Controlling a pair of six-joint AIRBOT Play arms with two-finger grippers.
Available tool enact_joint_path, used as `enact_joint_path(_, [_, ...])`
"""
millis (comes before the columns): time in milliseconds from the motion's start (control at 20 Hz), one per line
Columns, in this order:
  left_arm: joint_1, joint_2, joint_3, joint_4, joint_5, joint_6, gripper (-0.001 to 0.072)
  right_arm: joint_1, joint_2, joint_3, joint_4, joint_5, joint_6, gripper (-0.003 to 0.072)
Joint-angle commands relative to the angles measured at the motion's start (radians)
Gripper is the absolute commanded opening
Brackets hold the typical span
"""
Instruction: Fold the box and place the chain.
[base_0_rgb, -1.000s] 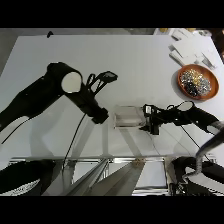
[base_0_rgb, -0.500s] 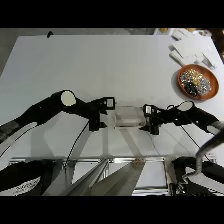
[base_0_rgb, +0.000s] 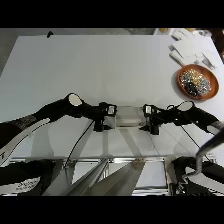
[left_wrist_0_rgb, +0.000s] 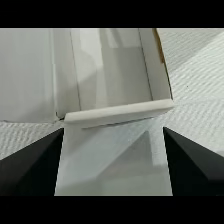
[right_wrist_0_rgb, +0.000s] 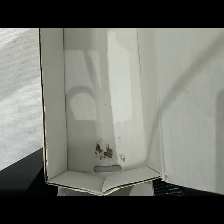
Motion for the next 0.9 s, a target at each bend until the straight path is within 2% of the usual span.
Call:
enact_joint_path(0, [-0.017, -0.030, -0.002, -0.034, 0.003, 0.043, 0.0701, 0.000, 0.000, 0.001, 0.000, 0.000, 0.000, 0.0398])
enact_joint_path(200, [-0.034, -0.054, -0.002, -0.128, 0.040, 0.043, 0.0701, 0.000, 0.000, 0.001, 0.000, 0.000, 0.000, 0.0398])
enact_joint_path(750, [-0.048, -0.082, -0.002, -0.186, 0.048, 0.080, 0.0691, 0.000, 0.000, 0.001, 0.000, 0.000, 0.000, 0.0398])
enact_joint_path(800, [-0.048, -0.082, -0.002, -0.186, 0.048, 0.080, 0.0621, 0.000, 0.000, 0.001, 0.000, 0.000, 0.000, 0.0398])
enact_joint_path(850, [-0.048, -0.082, -0.002, -0.182, 0.048, 0.080, 0.0475, 0.000, 0.000, 0.001, 0.000, 0.000, 0.000, 0.0398])
